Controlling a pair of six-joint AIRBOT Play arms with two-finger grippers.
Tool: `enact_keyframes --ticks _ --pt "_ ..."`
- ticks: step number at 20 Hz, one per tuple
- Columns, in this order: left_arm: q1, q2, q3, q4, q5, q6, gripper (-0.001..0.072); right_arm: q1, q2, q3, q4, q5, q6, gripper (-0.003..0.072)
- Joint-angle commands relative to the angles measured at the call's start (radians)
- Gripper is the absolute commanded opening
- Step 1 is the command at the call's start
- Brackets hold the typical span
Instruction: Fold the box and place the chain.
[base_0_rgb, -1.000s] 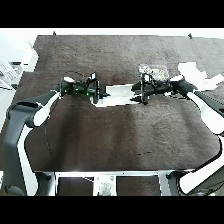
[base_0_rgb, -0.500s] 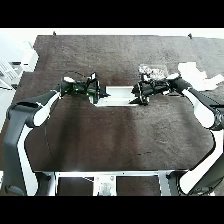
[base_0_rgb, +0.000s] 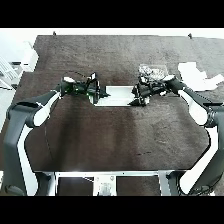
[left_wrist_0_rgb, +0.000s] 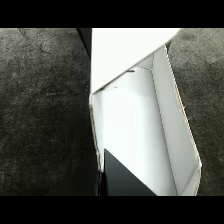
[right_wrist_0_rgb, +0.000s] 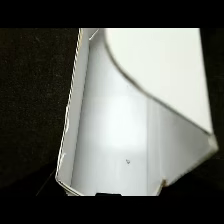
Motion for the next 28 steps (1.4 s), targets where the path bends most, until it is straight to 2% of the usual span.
enact_keyframes --ticks 1,7,13,15,28 --pt "0.000 0.000 0.000 0.000 0.001 0.000 0.0021 0.003 -0.008 0.010 0.003 -0.003 -0.008 0.0608" --pt "0.000 0.000 0.000 0.000 0.001 0.000 0.0021 -0.004 -0.008 0.009 0.002 -0.002 0.071 0.0608" --pt "0.000 0.000 0.000 -0.002 0.001 0.000 0.0021 -0.014 -0.008 0.009 0.002 0.011 0.063 0.0609" --pt "0.000 0.000 0.000 -0.002 0.001 0.000 0.0021 -0.008 -0.008 0.009 0.001 0.008 0.023 0.0675" --pt "0.000 0.000 0.000 -0.002 0.001 0.000 0.0021 0.031 -0.009 0.008 -0.037 -0.065 0.014 0.0675"
